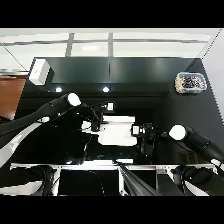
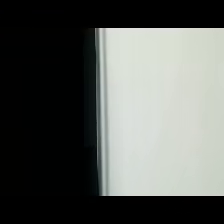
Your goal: Fold the box and place the chain.
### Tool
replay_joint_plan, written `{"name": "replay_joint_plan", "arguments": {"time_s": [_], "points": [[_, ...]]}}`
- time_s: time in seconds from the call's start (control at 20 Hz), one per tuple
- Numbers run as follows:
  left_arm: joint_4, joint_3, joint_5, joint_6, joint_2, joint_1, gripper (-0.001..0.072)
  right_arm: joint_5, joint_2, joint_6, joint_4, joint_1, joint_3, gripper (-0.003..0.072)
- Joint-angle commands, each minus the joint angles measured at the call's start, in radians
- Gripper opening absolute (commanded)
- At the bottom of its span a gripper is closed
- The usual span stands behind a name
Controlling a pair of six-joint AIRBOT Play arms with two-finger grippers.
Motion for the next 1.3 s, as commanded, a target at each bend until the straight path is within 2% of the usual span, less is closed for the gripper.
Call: {"name": "replay_joint_plan", "arguments": {"time_s": [0.0,0.1,0.2,0.3,0.35,0.4,0.8,0.85,1.25], "points": [[0.000,0.001,0.001,-0.001,0.001,-0.001,0.0027,-0.162,0.000,-0.009,0.069,0.076,-0.017,0.0669],[0.000,0.001,0.000,-0.005,0.001,-0.001,0.0027,-0.172,0.014,-0.009,0.069,0.085,0.021,0.0668],[0.000,0.001,0.000,-0.005,0.001,-0.001,0.0027,-0.177,0.026,-0.009,-0.007,0.076,0.065,0.0668],[0.000,0.001,0.000,-0.005,0.001,-0.001,0.0027,-0.121,0.026,-0.008,-0.045,0.033,0.116,0.0659],[0.000,0.001,0.000,-0.005,0.001,-0.001,0.0027,-0.090,0.026,-0.008,-0.043,0.008,0.138,0.0619],[0.000,0.001,0.000,-0.005,0.001,-0.001,0.0027,-0.071,0.026,-0.008,-0.040,-0.013,0.149,0.0619],[0.000,0.001,0.000,-0.005,0.001,-0.001,0.0027,-0.058,0.017,-0.008,-0.018,-0.055,0.150,0.0622],[0.000,0.001,0.000,-0.005,0.001,-0.001,0.0027,-0.058,0.013,-0.007,-0.016,-0.056,0.150,0.0652],[0.000,0.001,0.000,-0.005,0.001,0.000,0.0027,-0.060,-0.008,-0.012,0.027,-0.084,0.150,0.0651]]}}
